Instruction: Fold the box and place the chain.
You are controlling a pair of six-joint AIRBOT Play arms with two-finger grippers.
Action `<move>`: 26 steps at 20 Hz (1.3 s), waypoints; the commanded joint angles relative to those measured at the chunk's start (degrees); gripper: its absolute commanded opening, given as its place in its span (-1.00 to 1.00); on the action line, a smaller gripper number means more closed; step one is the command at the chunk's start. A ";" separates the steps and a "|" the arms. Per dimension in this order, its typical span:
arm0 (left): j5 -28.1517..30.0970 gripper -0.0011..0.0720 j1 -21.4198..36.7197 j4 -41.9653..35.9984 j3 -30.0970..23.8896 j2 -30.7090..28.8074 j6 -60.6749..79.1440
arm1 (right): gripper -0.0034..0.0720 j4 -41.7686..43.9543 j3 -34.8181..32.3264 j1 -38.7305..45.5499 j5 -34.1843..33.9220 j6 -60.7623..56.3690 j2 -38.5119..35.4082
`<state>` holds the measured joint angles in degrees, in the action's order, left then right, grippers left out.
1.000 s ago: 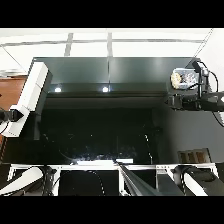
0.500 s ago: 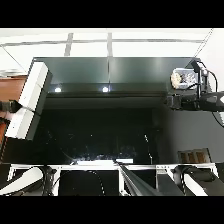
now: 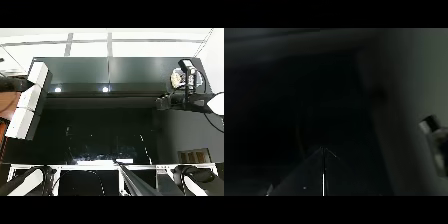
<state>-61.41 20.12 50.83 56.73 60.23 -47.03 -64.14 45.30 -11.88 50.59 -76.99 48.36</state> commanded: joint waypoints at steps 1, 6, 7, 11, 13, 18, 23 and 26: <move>14.88 -0.90 -9.77 -1.62 -15.52 -14.40 -1.09 | -0.88 -3.87 -5.44 -3.93 -12.57 2.12 -1.60; 24.70 -0.90 -14.34 -0.07 -32.57 -28.04 1.22 | -0.87 -16.24 -15.78 3.19 -25.03 -2.62 -1.29; 24.83 -0.89 -14.32 0.02 -32.76 -28.55 1.44 | -0.87 -14.91 -15.78 4.24 -22.64 -2.78 -1.29; 25.27 -0.89 -14.34 -0.20 -32.76 -28.48 1.60 | -0.87 -12.81 -15.78 4.72 -17.35 -2.73 -1.29; 25.29 -0.89 -14.34 -0.33 -32.76 -28.48 1.60 | -0.87 -12.81 -15.78 4.72 -17.35 -2.73 -1.29; 25.27 -0.89 -14.34 -0.33 -32.76 -28.48 1.60 | -0.87 -12.81 -15.78 4.72 -17.38 -2.73 -1.29; 25.27 -0.89 -14.34 -0.33 -32.76 -28.48 1.60 | -0.87 -12.81 -15.78 4.72 -17.35 -2.73 -1.29; 25.27 -0.89 -14.34 -0.35 -32.76 -28.48 1.60 | -0.87 -12.81 -15.78 4.72 -17.35 -2.75 -1.29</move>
